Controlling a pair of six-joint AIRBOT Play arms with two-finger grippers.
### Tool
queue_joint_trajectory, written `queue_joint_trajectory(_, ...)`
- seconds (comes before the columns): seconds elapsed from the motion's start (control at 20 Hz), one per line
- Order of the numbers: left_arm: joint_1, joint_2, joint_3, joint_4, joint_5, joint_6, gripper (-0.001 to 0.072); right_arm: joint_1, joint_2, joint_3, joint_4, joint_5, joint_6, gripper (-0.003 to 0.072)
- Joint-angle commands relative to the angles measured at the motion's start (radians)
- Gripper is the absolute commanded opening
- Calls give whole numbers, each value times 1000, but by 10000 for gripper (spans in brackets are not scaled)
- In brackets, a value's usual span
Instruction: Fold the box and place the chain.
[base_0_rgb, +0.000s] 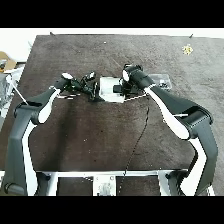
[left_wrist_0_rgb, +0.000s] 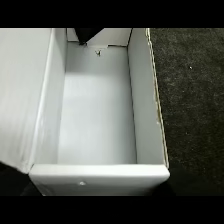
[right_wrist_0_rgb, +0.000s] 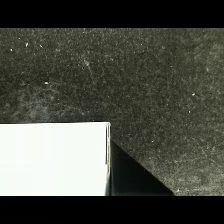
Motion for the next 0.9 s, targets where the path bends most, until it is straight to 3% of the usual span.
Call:
queue_joint_trajectory(0.0,0,0,0,0,0,0,464,1,0,0,-3,-3,2,162)
queue_joint_trajectory(0.05,0,0,0,0,0,0,464,1,4,0,4,-9,-25,471)
queue_joint_trajectory(0.1,0,0,0,-1,0,0,464,1,12,0,14,-20,-59,506)
queue_joint_trajectory(0.6,0,0,0,-1,0,0,464,-47,166,17,23,73,-274,507)
queue_joint_trajectory(0.7,0,0,0,-1,0,0,464,-89,217,61,20,76,-341,318)
queue_joint_trajectory(0.85,0,0,0,-1,0,0,464,-194,238,135,19,81,-389,320)
